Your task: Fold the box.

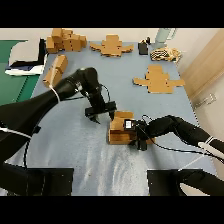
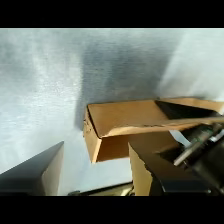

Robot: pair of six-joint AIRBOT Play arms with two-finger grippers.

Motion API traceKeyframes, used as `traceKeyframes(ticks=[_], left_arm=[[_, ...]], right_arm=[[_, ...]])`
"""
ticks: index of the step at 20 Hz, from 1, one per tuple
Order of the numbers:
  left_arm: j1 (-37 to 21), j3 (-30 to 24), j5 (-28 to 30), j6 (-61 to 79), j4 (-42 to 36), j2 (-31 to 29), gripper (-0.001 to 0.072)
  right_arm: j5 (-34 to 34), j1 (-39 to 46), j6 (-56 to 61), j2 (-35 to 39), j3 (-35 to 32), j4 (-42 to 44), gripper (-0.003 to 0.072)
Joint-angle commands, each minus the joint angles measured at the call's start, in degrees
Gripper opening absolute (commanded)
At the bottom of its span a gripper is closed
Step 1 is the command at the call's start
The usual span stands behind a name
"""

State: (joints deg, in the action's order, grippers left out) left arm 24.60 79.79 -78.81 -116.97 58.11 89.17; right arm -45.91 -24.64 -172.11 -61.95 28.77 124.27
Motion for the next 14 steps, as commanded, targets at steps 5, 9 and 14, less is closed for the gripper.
traceKeyframes(ticks=[5,9,14], left_arm=[[-7.2,0.9,-6.0,49.0,-3.1,-0.1,0.0010],[-0.8,-4.6,1.4,65.7,4.3,-1.9,0.0007],[-2.4,-22.5,21.2,84.0,-3.2,-7.4,0.0007]], right_arm=[[0.0,0.0,0.0,0.0,0.0,0.0,0.0442],[0.0,0.0,0.0,0.0,0.0,0.0,0.0442],[0.0,0.0,0.0,0.0,0.0,0.0,0.0442]])
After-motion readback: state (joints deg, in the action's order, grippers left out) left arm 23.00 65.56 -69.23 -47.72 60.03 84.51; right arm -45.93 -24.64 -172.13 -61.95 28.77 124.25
